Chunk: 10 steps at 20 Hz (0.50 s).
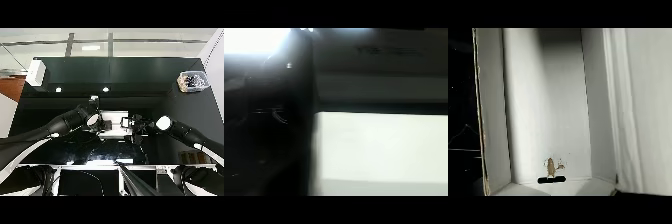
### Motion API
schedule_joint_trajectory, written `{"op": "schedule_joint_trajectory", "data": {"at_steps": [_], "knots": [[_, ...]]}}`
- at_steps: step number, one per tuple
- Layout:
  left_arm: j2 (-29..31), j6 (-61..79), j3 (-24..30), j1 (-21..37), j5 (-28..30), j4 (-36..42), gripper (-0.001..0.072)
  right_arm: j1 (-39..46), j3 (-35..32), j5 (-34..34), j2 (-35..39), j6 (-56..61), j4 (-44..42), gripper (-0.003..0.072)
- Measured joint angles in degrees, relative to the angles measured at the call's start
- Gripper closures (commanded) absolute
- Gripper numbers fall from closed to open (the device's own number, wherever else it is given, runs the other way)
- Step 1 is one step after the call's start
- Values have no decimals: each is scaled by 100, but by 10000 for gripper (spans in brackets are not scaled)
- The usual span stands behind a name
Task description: Fold the box and place the chain.
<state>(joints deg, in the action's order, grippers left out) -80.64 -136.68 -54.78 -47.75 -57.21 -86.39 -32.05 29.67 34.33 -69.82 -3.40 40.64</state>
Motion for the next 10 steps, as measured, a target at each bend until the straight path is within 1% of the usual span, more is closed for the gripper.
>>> {"op": "schedule_joint_trajectory", "data": {"at_steps": [3,7,9,10], "knots": [[0,2,-146,33,-94,-7,264,2,0,2,0,2,-4,211],[-31,4,-212,61,-264,-39,266,0,0,4,0,2,-4,212],[-61,4,-205,61,-354,-59,371,2,0,4,0,0,-4,211],[-72,7,-203,61,-363,-59,374,2,0,7,0,0,-4,211]]}}
